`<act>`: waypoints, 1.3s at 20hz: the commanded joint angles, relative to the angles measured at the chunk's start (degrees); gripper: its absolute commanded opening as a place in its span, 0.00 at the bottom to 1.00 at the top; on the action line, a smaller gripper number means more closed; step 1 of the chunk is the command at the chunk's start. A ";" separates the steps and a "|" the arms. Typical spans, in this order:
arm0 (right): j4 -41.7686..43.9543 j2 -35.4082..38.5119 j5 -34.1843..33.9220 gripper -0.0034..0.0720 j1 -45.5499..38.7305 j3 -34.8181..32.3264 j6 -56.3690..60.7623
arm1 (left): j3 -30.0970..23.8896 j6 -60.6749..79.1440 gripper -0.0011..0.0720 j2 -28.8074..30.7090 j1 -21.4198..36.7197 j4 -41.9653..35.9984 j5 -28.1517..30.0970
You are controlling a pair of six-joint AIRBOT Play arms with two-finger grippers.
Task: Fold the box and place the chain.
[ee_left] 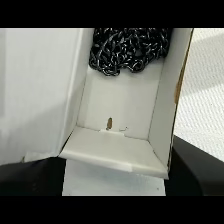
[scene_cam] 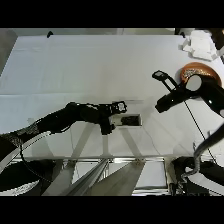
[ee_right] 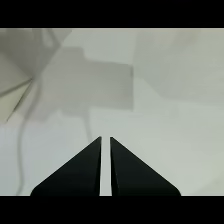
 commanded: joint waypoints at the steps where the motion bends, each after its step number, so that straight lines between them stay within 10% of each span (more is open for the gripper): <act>1: 3.87 -7.82 -4.33 0.16 -0.74 7.06 -0.24 | 0.04 0.02 0.56 0.04 0.00 0.02 0.00; 7: 28.26 -11.17 6.34 0.12 -0.74 16.48 -23.15 | 0.04 0.02 0.56 0.04 0.00 0.00 0.00; 13: 30.91 -16.09 20.09 0.11 2.75 16.46 -23.23 | 0.02 0.02 0.56 0.04 0.00 0.00 0.00; 17: 31.19 -15.43 24.44 0.24 4.31 16.46 -22.88 | 0.04 0.02 0.56 0.04 0.00 0.00 0.02; 20: 28.17 -13.86 25.75 0.56 4.96 16.37 -22.99 | 0.04 0.02 0.56 0.04 0.00 0.02 0.00; 26: 19.65 -10.21 22.16 0.58 9.14 14.64 -27.93 | 0.04 0.02 0.56 0.04 0.00 0.02 0.02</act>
